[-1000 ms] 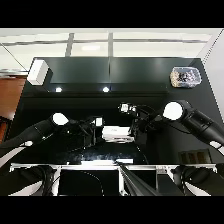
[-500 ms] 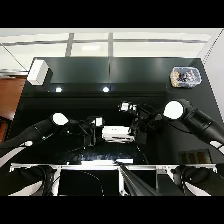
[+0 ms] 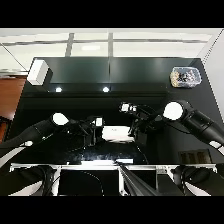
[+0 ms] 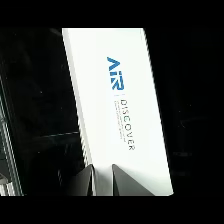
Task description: Fold the box and place the chain.
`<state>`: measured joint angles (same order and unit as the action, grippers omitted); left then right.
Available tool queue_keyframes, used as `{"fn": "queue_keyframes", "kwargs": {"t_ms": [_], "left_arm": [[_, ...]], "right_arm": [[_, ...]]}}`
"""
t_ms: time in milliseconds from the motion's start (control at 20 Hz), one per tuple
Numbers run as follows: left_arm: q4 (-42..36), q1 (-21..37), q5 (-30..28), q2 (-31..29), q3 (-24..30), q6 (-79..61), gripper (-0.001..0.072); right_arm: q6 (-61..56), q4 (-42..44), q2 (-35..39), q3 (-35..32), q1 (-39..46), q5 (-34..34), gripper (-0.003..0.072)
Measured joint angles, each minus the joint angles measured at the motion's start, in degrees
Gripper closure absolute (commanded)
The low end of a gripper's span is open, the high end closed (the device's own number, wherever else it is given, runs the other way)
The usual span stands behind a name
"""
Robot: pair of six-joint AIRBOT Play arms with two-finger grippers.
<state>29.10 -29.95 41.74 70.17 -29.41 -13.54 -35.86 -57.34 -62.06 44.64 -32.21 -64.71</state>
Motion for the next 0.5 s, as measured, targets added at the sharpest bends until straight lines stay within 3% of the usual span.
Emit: {"fn": "queue_keyframes", "kwargs": {"t_ms": [400,450,500], "left_arm": [[-0.02,0.00,0.02,0.02,0.00,0.22,0.0249],[-0.04,0.00,0.02,0.00,0.00,0.24,0.0248],[-0.02,0.00,0.02,0.02,0.00,0.24,0.0248]], "right_arm": [[-0.83,-0.50,0.59,0.42,0.11,0.46,0.0549],[-0.98,-0.55,0.70,0.52,0.13,0.44,0.0471],[-1.03,-0.52,0.76,0.59,0.17,0.57,0.0474]]}}
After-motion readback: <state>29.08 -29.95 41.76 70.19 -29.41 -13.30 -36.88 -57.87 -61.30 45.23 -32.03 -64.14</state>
